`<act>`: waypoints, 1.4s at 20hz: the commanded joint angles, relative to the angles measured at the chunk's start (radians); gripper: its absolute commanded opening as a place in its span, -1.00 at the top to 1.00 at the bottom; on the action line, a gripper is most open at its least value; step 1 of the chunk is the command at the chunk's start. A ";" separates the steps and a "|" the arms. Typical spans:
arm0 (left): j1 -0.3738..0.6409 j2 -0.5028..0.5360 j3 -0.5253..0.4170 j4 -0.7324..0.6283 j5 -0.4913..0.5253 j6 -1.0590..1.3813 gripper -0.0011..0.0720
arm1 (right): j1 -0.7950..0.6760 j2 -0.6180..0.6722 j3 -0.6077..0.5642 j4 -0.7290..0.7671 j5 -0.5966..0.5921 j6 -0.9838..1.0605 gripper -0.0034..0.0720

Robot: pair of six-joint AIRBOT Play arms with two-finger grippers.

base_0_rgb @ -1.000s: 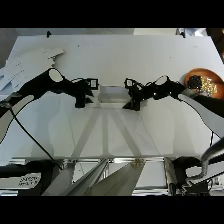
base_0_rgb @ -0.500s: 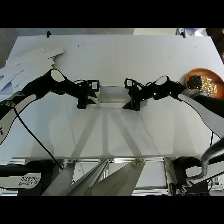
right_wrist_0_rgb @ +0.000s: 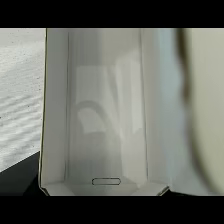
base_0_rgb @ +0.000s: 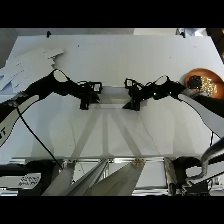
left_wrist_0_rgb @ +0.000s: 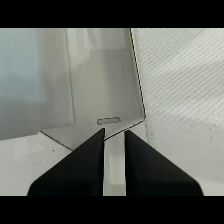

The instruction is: Fold the box and place the chain.

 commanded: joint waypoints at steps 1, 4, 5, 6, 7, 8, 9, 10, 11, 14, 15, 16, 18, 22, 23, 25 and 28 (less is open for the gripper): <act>-0.012 -0.014 0.000 0.008 -0.003 0.008 0.61 | 0.001 -0.001 0.000 0.001 0.000 0.002 -0.46; -0.006 -0.010 0.000 0.009 -0.008 0.008 0.60 | 0.000 -0.001 0.000 0.001 0.000 0.002 -0.46; -0.002 -0.006 0.000 0.013 -0.008 0.008 0.60 | 0.001 -0.001 0.000 0.001 0.000 0.002 -0.46; 0.001 -0.002 0.000 0.013 -0.008 0.008 0.60 | 0.001 -0.001 0.000 0.001 0.000 0.002 -0.46; 0.005 0.002 0.000 0.012 -0.010 0.007 0.60 | 0.000 -0.001 0.000 0.001 0.000 0.002 -0.46; 0.012 0.005 0.000 0.020 -0.013 0.006 0.60 | 0.001 -0.001 0.000 0.001 0.000 0.002 -0.46; 0.019 0.007 0.000 0.028 -0.020 -0.001 0.60 | 0.001 -0.001 0.000 0.001 0.000 0.002 -0.46; 0.026 0.007 0.000 0.031 -0.029 -0.024 0.60 | 0.000 -0.001 0.000 0.001 0.000 0.002 -0.46; 0.032 0.007 0.000 0.031 -0.030 -0.042 0.60 | 0.000 -0.001 0.000 0.001 0.000 0.002 -0.46; 0.044 0.007 0.000 0.031 -0.028 -0.045 0.35 | 0.001 -0.001 0.000 0.001 0.000 0.002 -0.46; 0.044 0.007 0.000 0.031 -0.024 -0.045 0.10 | 0.001 -0.001 0.000 0.001 0.000 0.002 -0.46; 0.044 0.007 0.000 0.031 -0.017 -0.045 -0.07 | 0.001 -0.001 0.000 0.001 0.000 0.002 -0.46; 0.044 0.006 0.000 0.031 0.004 -0.045 -0.12 | 0.001 -0.001 0.000 0.001 0.000 0.002 -0.46; 0.043 0.006 0.000 -0.010 0.045 -0.036 -0.11 | 0.001 -0.001 0.000 0.001 0.000 0.002 -0.46; 0.040 0.006 0.000 -0.017 0.046 -0.032 -0.11 | 0.001 -0.001 0.000 0.001 0.000 0.002 -0.46; 0.039 0.003 0.000 -0.029 0.045 -0.029 -0.09 | 0.000 -0.001 0.000 0.001 0.000 0.002 -0.46; 0.035 -0.005 0.000 -0.030 0.043 -0.030 0.22 | 0.001 -0.001 0.000 0.001 0.000 0.002 -0.46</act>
